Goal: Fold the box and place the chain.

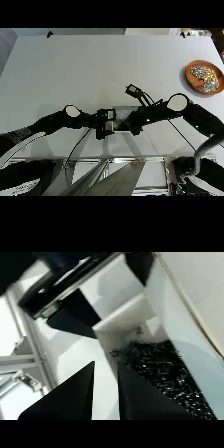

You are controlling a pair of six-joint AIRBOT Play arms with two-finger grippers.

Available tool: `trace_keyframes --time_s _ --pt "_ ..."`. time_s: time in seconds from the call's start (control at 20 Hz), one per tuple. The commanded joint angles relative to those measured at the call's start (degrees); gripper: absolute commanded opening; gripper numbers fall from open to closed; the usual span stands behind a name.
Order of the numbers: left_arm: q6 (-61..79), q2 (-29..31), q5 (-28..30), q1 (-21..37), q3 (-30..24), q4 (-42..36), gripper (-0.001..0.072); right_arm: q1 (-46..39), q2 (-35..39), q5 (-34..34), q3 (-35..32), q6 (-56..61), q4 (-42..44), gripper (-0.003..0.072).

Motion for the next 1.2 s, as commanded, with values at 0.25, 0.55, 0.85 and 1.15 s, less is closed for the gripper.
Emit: trace_keyframes --time_s 0.25,0.55,0.85,1.15 --pt "0.0 0.0 0.0 0.0 0.0 0.0 0.0312 -5.9 -1.0 13.6 12.3 4.9 -5.1 0.0181" --pt "0.0 0.0 0.0 0.0 0.0 0.0 0.0312 -6.9 -2.3 4.7 19.6 -5.6 -9.1 0.0028" --pt "0.0 0.0 0.0 0.0 0.0 0.0 0.0312 -6.8 -11.6 8.2 19.5 -6.1 -15.3 0.0029" --pt "0.0 0.0 0.0 0.0 0.0 0.0 0.0312 -5.4 -10.7 14.1 17.9 -16.7 -14.6 0.0209"
